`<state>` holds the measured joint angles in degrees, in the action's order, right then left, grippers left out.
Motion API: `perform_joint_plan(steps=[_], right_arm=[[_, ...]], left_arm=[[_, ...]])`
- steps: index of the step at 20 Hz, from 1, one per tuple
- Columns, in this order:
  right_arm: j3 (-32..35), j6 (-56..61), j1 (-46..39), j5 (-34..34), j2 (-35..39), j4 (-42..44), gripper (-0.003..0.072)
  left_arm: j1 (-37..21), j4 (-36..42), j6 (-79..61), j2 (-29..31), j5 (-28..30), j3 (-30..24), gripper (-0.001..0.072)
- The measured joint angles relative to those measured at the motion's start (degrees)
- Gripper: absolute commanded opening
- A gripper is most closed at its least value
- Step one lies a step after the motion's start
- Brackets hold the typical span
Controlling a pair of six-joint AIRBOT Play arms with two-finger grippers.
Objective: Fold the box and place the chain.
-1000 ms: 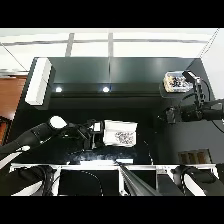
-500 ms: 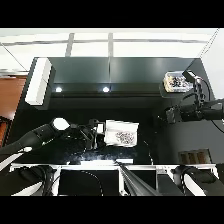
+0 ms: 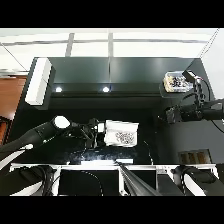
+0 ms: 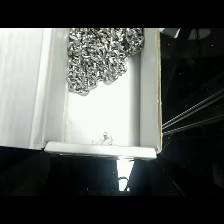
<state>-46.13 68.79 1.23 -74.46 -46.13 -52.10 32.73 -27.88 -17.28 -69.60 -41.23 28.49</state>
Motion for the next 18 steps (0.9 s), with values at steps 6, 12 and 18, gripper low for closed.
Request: perform_joint_plan(steps=[6, 12, 18], right_arm=[[0.00, -0.02, 0.00, 0.00, 0.00, 0.00, 0.0263], [0.37, 0.02, 0.00, -0.09, 0.00, 0.37, 0.0264], [2.86, 1.77, 4.94, 5.73, -1.03, 1.11, 0.0691]], left_arm=[[0.11, -0.33, -0.37, -0.94, -1.51, 0.94, 0.0701], [0.11, -0.55, -0.98, -1.05, -2.45, 1.07, 0.0438], [0.11, -0.55, -0.96, -1.05, -2.45, 1.07, 0.0438]])
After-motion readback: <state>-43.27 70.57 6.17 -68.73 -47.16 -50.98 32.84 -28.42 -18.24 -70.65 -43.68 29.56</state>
